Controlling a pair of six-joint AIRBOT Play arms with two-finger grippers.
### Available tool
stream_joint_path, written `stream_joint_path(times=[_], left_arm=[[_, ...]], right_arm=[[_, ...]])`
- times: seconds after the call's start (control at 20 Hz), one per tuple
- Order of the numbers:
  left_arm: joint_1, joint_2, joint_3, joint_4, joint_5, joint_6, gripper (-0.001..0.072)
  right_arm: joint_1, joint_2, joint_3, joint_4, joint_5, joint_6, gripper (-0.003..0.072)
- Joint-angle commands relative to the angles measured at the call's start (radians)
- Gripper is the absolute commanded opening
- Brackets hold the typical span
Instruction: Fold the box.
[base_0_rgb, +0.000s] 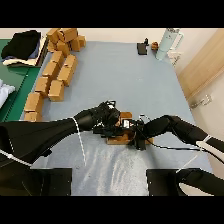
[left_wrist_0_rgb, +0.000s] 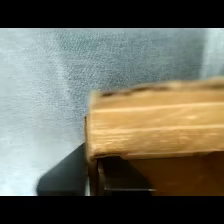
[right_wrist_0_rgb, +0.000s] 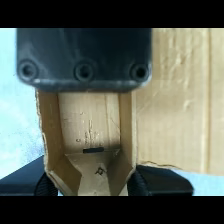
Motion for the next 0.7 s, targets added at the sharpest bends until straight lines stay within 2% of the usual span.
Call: stream_joint_path(times=[0.0,0.1,0.3,0.4,0.65], left_arm=[[0.0,0.001,0.001,0.002,-0.006,-0.01,0.0466],[0.0,0.001,0.016,-0.002,-0.033,-0.015,0.0483],[0.031,0.001,0.102,-0.003,-0.198,-0.007,0.0483],[0.071,0.001,0.134,-0.029,-0.248,0.005,0.0483],[0.23,0.001,0.169,-0.317,-0.26,0.204,0.0483]], right_arm=[[0.001,0.0,0.0,0.0,0.0,0.0,0.0451],[0.001,0.0,0.0,0.0,0.0,0.0,0.0451],[0.001,0.0,0.0,0.0,0.0,0.0,0.0451],[0.001,0.0,0.0,0.0,0.0,0.0,0.0452],[0.001,0.0,0.0,0.0,0.0,0.0,0.0451]])
